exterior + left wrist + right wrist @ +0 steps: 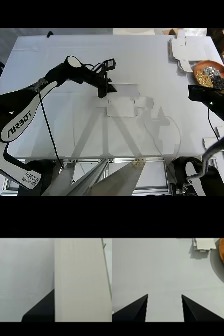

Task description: Fold the box and place the chain.

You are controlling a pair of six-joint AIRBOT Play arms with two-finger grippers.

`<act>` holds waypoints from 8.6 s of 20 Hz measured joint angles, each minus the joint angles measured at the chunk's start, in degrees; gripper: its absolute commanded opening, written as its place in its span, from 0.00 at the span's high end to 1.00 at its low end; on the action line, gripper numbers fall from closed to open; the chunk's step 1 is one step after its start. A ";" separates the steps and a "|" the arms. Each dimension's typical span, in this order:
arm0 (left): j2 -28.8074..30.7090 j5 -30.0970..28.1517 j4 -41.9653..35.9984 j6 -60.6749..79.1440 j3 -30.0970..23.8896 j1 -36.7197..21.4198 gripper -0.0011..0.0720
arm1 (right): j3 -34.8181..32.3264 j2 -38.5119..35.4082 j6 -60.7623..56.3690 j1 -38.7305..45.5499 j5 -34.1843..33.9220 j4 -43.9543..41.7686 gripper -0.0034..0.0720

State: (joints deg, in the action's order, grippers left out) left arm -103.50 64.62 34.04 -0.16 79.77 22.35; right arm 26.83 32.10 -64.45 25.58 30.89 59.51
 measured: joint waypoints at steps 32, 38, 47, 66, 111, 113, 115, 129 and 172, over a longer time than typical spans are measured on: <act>-2.62 -3.91 0.04 7.65 -2.38 0.15 0.96 | 1.66 0.00 2.51 -0.57 1.46 0.20 0.35; -2.62 -3.93 0.20 7.65 -2.40 0.15 0.96 | 8.66 -0.02 16.02 -6.80 13.77 0.09 0.07; -2.62 -3.93 0.26 7.67 -2.40 0.15 0.96 | 10.62 0.11 40.85 -22.03 25.46 0.59 0.05; -2.62 -3.96 0.28 7.65 -2.40 0.22 0.96 | 3.87 19.52 58.60 -29.97 12.02 -4.68 0.05; -2.62 -3.96 0.28 7.65 -2.40 0.22 0.96 | 3.93 39.21 81.02 -29.99 -2.89 -41.57 0.05; -2.62 -3.96 0.26 7.65 -2.40 0.22 0.96 | 5.09 40.46 81.94 -29.99 -2.60 -40.98 0.05; -2.62 -3.96 0.26 7.65 -2.40 0.22 0.96 | 6.19 41.48 82.36 -29.88 -1.90 -40.26 0.05; -2.62 -4.13 0.28 7.61 -2.40 0.22 0.96 | 15.02 49.64 89.96 -25.35 11.34 -36.13 0.05; -2.67 -3.78 0.33 7.67 -2.45 0.26 0.96 | 25.66 59.45 88.21 -23.17 25.83 -27.17 0.05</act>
State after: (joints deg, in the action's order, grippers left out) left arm -106.17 60.84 34.37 7.51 77.32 22.61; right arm 52.49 91.55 23.77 2.42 56.73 32.34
